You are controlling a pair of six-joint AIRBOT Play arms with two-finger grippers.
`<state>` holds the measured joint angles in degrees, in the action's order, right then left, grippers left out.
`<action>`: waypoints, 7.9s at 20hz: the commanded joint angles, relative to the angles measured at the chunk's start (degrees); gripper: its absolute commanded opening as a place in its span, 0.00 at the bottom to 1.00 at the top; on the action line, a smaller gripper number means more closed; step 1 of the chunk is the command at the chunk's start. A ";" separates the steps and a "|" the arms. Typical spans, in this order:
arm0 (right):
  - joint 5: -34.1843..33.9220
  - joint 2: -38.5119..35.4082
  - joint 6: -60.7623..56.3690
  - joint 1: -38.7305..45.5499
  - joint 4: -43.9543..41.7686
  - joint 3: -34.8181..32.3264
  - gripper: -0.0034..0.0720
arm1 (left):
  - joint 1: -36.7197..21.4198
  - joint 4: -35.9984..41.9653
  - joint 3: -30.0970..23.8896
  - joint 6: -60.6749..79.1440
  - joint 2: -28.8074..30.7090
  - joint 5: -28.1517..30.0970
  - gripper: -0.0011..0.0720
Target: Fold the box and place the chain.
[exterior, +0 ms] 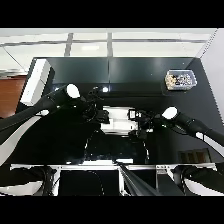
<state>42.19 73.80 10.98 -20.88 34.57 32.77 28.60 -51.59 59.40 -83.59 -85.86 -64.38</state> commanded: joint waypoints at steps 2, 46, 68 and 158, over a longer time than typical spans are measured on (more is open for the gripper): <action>0.02 0.04 0.00 -0.07 -0.02 0.00 0.28 | 3.85 -5.70 3.45 -8.63 0.04 -1.77 0.64; 0.00 0.04 0.00 -0.04 -0.02 0.00 0.28 | 18.23 -33.22 11.08 -47.34 -7.21 -2.36 0.04; 2.01 -1.20 -5.22 0.22 0.33 0.04 0.96 | 18.23 -32.98 11.41 -46.93 -7.21 -4.74 0.05; 22.01 6.40 -131.34 -16.00 45.09 24.06 0.38 | 18.23 -32.98 11.41 -46.93 -7.21 -3.17 0.05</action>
<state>61.84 77.80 -111.18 -33.69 71.48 54.24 46.87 -84.53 70.76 -130.50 -93.10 -67.64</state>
